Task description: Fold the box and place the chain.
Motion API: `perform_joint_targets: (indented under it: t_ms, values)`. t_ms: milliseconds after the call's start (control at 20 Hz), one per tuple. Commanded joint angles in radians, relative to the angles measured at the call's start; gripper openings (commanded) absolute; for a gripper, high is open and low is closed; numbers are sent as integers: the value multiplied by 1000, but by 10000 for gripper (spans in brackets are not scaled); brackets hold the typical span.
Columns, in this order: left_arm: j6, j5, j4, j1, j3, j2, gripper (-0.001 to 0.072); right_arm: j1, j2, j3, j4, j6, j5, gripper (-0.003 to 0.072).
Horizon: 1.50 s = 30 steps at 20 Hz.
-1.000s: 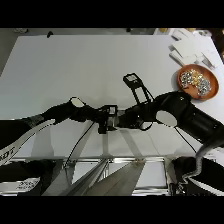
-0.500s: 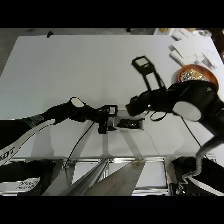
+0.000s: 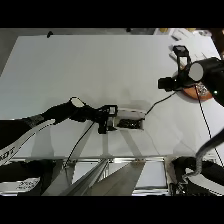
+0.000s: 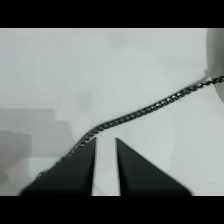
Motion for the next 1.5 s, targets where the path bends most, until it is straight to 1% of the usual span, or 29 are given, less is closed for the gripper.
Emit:
perform_joint_targets:
  t_ms: [0,250,550,650,750,900,1000,1100,1250,1450]
  values:
    - [0,0,0,0,1,1,141,-47,-134,1,14,-18,0,297]
    - [0,0,0,0,1,1,141,-47,-248,1,28,-17,0,299]
    - [0,0,0,0,1,1,141,-47,-312,1,41,-5,0,298]
    - [0,0,0,0,1,0,141,-47,-328,1,53,-5,-2,285]
    - [0,0,0,0,1,1,141,-47,-335,1,56,-5,-5,216]
    - [0,0,0,0,1,1,141,-47,-333,1,58,-11,10,17]
    - [0,0,0,0,1,0,141,-40,-307,1,49,-31,38,17]
    - [0,0,0,0,1,1,141,-30,-247,1,46,-45,56,17]
    - [0,0,0,0,1,0,141,2,-109,1,46,-64,114,17]
    - [0,0,0,0,1,0,141,84,99,0,47,-69,236,17]
